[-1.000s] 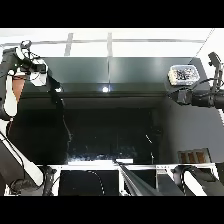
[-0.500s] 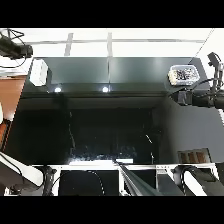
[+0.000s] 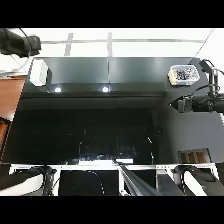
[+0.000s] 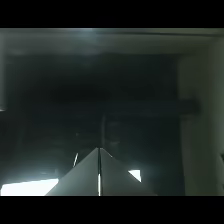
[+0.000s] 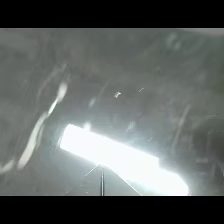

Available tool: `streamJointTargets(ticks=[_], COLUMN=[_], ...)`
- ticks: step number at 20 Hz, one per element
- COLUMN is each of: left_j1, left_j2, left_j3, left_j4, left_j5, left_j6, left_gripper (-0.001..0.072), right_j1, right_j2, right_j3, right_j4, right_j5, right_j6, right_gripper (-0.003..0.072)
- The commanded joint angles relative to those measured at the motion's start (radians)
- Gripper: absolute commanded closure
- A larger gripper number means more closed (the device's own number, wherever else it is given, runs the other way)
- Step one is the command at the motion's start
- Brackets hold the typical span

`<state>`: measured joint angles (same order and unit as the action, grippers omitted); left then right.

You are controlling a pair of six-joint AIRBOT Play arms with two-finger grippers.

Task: Fold the box and place the chain.

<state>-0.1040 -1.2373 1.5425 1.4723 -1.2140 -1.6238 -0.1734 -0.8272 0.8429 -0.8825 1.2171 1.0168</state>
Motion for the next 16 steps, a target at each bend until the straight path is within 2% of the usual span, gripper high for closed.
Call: streamJointTargets(ticks=[1,3,4,6,8,11,16], left_j1=[-0.167,-0.203,-0.201,-0.183,-0.153,-0.121,-0.123], left_j2=[0.33,0.483,0.546,0.642,0.679,0.69,0.69], left_j3=[-0.491,-0.767,-0.871,-1.006,-1.032,-1.032,-1.032], left_j4=[0.066,0.105,0.107,0.119,0.146,0.151,0.139], left_j5=[0.306,0.406,0.443,0.472,0.446,0.462,0.452], left_j6=[-0.004,-0.065,-0.119,-0.189,-0.186,-0.186,-0.186], left_gripper=[0.0681,0.0681,0.068,0.0681,0.068,0.0679,0.0679], right_j1=[0.001,0.001,0.001,0.001,0.001,0.001,0.001], right_j2=[0.039,0.042,0.042,0.042,0.042,0.042,0.042], right_j3=[-0.053,-0.11,-0.139,-0.178,-0.183,-0.183,-0.183], right_j4=[-0.016,-0.022,-0.038,-0.063,-0.053,-0.053,-0.053], right_j5=[-0.296,-0.463,-0.506,-0.529,-0.51,-0.509,-0.51], right_j6=[-0.008,-0.008,-0.008,-0.008,-0.007,-0.007,-0.007], right_gripper=[0.0671,0.067,0.0669,0.0669,0.0668,0.0668,0.0668])
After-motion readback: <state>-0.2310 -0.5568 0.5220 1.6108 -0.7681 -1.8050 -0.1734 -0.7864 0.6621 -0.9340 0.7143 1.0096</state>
